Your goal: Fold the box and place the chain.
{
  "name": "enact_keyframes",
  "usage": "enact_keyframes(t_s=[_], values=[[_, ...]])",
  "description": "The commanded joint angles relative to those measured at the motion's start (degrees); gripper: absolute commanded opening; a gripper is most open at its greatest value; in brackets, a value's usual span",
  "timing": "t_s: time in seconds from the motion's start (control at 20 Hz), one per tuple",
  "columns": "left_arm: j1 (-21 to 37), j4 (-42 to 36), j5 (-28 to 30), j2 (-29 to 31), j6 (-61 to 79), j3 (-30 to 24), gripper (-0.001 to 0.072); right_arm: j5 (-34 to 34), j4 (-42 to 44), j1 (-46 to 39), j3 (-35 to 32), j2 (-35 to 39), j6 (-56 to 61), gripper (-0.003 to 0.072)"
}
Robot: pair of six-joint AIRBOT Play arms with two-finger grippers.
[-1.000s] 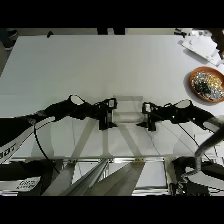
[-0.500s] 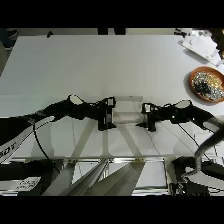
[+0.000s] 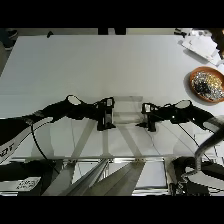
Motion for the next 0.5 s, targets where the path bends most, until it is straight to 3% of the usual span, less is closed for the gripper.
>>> enact_keyframes(t_s=[0.0, 0.1, 0.25, 0.45], values=[[-1.01, -1.42, 0.72, -0.04, 1.99, -0.04, 0.0687, -0.02, 0.02, 0.0, 0.0, 0.04, 0.0, 0.0432], [-0.98, -1.38, 0.7, -0.04, 1.97, -0.04, 0.0536, -0.02, 0.02, 0.0, 0.0, 0.04, 0.0, 0.0432], [-0.98, -0.33, 0.63, -0.02, 1.53, -0.04, 0.0411, -0.04, 0.02, 0.0, 0.0, 0.04, 0.0, 0.0432], [-0.98, -0.33, 0.7, -0.02, 1.42, -0.04, 0.039, -0.02, 0.02, 0.0, 0.0, 0.04, 0.0, 0.0432]])
